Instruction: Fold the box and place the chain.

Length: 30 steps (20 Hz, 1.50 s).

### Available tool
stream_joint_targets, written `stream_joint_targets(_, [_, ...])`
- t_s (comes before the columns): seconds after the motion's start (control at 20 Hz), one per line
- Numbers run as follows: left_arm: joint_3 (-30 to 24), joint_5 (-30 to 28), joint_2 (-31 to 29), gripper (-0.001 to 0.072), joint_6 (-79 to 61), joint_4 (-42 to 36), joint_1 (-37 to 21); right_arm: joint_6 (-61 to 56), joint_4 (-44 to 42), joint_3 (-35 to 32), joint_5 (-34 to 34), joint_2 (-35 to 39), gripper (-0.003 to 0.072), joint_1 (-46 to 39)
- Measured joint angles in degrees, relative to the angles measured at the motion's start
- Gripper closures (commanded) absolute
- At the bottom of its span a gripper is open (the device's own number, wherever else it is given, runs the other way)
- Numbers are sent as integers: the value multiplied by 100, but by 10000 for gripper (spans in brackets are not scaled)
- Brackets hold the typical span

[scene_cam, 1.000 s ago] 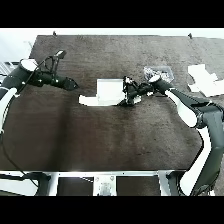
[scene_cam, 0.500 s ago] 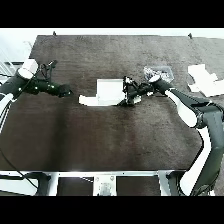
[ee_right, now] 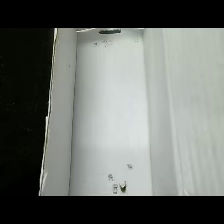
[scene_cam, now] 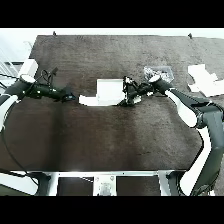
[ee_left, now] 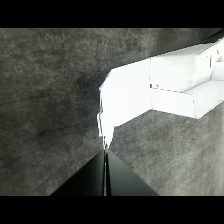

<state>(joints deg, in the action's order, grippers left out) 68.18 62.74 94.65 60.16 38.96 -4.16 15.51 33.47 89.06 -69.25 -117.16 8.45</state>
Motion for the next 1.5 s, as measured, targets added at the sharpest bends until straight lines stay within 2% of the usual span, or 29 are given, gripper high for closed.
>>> stream_joint_targets(0.5, [-2,-354,251,696,92,90,33,0,0,0,0,0,98,-2])
stream_joint_targets(1.1, [46,-533,754,689,-297,-977,745,0,0,0,0,0,98,0])
stream_joint_targets(1.15, [85,-507,758,586,-310,-1023,767,0,0,0,0,0,98,0])
stream_joint_targets(1.2, [146,-463,765,454,-326,-1064,780,0,2,0,0,0,98,0])
stream_joint_targets(1.5, [439,-160,765,447,-354,-1259,833,0,0,0,0,0,98,-2])
